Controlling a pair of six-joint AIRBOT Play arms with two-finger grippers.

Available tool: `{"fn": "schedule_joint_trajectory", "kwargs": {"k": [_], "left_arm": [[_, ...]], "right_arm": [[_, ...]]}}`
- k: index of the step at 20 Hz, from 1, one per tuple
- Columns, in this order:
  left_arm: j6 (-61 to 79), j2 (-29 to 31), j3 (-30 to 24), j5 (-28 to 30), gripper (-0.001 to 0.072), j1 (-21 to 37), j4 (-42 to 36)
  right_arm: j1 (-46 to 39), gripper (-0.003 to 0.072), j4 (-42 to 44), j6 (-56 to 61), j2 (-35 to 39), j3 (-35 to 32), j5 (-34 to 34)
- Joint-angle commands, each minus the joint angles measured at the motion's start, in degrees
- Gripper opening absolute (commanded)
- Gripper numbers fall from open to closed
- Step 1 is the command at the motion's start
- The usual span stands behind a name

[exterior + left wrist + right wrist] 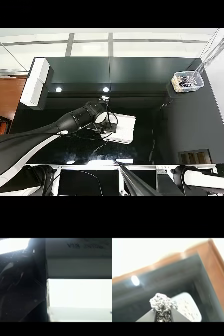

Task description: Fold the box and place the chain.

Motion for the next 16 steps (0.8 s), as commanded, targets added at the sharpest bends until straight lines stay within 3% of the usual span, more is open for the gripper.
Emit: {"fn": "schedule_joint_trajectory", "kwargs": {"k": [1,6,10,16], "left_arm": [[0.02,0.0,0.02,0.0,0.0026,0.02,0.02],[0.02,0.0,0.02,-0.02,0.0026,0.02,0.02],[0.02,0.0,0.02,-0.02,0.0026,0.02,0.02],[0.02,0.0,0.02,0.0,0.0026,0.04,0.02]], "right_arm": [[0.04,0.0005,5.55,-3.54,9.66,0.04,-1.55],[0.04,0.0005,16.52,-6.32,18.45,0.04,0.0],[0.07,0.0005,27.56,-9.46,22.4,0.02,5.88],[9.55,0.0005,30.75,-10.16,24.81,-0.02,9.79]]}}
